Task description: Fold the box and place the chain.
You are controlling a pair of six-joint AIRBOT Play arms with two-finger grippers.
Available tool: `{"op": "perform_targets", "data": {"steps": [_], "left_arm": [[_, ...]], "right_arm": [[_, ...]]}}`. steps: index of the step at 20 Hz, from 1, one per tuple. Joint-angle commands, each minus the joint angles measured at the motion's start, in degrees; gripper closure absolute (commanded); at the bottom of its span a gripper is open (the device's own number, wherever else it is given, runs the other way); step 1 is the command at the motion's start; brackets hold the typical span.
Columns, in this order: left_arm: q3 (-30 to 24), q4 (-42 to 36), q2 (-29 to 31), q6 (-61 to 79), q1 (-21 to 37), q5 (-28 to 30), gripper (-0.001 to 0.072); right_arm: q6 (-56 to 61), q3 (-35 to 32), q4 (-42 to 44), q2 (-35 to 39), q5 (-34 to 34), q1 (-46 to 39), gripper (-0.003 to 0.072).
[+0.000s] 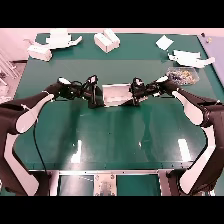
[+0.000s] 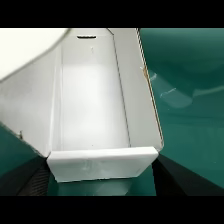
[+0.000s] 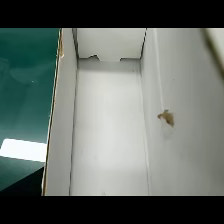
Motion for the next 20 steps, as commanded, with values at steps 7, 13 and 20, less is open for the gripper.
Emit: {"op": "perform_targets", "data": {"steps": [7, 13, 20], "left_arm": [[0.00, -2.80, -1.51, 1.81, -0.83, 3.63, -0.0011], [0.02, -3.15, -1.57, 3.02, -2.40, 4.15, 0.0001], [0.02, -3.08, -1.57, 1.62, -2.40, 4.52, 0.0000]], "right_arm": [[0.02, 0.04, -0.02, 0.02, 0.02, 0.02, 0.0094], [0.02, 0.04, 0.00, 0.02, 0.02, 0.02, 0.0094], [0.02, 0.04, 0.00, 0.02, 0.02, 0.02, 0.0094]]}}
